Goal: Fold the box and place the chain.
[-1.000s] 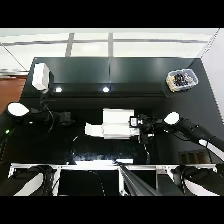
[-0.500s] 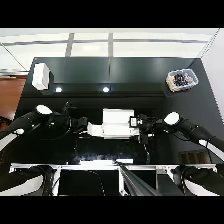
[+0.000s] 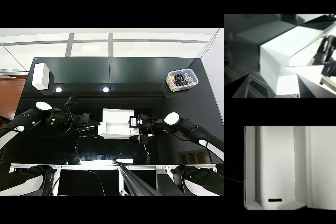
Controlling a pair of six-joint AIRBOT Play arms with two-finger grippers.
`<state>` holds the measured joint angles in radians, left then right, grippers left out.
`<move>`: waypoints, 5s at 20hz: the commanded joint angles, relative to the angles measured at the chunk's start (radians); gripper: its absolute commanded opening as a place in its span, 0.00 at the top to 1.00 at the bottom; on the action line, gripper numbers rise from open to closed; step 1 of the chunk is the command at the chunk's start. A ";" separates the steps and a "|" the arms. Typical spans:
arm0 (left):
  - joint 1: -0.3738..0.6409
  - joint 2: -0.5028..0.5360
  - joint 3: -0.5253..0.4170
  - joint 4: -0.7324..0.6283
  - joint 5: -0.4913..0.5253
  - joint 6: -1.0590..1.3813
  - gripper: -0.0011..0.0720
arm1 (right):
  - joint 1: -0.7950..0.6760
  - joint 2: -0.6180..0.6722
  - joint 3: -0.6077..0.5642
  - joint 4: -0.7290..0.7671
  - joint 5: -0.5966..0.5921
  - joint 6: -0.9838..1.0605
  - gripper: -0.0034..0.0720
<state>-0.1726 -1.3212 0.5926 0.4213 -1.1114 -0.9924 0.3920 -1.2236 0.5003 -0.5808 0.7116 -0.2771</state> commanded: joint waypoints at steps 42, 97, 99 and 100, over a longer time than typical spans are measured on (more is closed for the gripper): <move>-0.648 -0.154 0.497 1.085 0.003 -1.213 0.29 | 0.001 -0.001 -0.001 0.000 -0.002 0.000 0.72; -0.698 -0.212 0.502 1.091 0.006 -1.372 0.95 | 0.001 -0.001 -0.001 0.000 -0.002 0.001 0.72; -0.698 -0.212 0.502 1.088 0.007 -1.372 0.95 | 0.001 -0.001 -0.001 0.000 -0.002 0.000 0.72; -0.698 -0.212 0.503 1.087 0.007 -1.372 0.95 | 0.001 -0.001 -0.001 0.000 -0.002 0.001 0.72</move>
<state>-0.8707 -1.5330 1.0946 1.5208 -1.1156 -2.3661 0.3920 -1.2236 0.4999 -0.5804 0.7097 -0.2756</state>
